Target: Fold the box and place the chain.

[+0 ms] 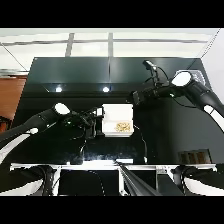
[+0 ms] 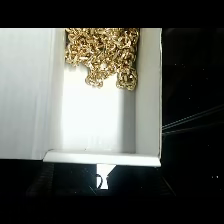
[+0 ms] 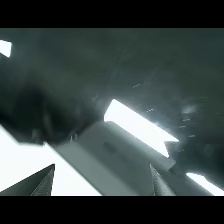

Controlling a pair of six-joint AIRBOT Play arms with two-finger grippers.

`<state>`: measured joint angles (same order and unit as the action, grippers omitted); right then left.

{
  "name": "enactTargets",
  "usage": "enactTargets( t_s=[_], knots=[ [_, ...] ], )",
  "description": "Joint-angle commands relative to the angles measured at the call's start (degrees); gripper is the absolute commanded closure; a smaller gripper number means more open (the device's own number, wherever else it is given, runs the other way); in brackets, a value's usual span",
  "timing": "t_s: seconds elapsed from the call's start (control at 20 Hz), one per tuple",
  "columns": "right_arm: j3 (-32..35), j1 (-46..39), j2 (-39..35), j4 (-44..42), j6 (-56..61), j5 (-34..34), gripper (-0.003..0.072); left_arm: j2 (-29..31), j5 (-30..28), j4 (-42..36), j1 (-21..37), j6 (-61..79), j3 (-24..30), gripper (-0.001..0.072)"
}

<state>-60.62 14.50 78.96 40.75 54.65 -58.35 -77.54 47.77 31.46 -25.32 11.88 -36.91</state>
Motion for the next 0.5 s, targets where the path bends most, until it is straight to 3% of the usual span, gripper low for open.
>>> enactTargets(
  t_s=[0.0,0.1,0.2,0.45],
  knots=[
    [-2.62,0.63,1.16,2.97,-8.48,-12.41,-0.0007,0.0,0.07,0.0,-0.04,0.13,-0.07,0.0216],
    [-2.45,1.4,-0.28,6.95,-5.16,-16.28,-0.0007,0.0,0.09,0.0,-0.04,0.13,-0.07,0.0216],
    [-0.37,2.8,-2.75,9.16,-5.57,-15.67,-0.0006,0.0,0.09,-0.02,-0.04,0.13,-0.07,0.0217],
    [8.92,5.97,-8.55,7.82,-16.72,-2.54,-0.0007,0.0,0.09,-0.04,-0.04,0.13,-0.07,0.0216]
  ],
)
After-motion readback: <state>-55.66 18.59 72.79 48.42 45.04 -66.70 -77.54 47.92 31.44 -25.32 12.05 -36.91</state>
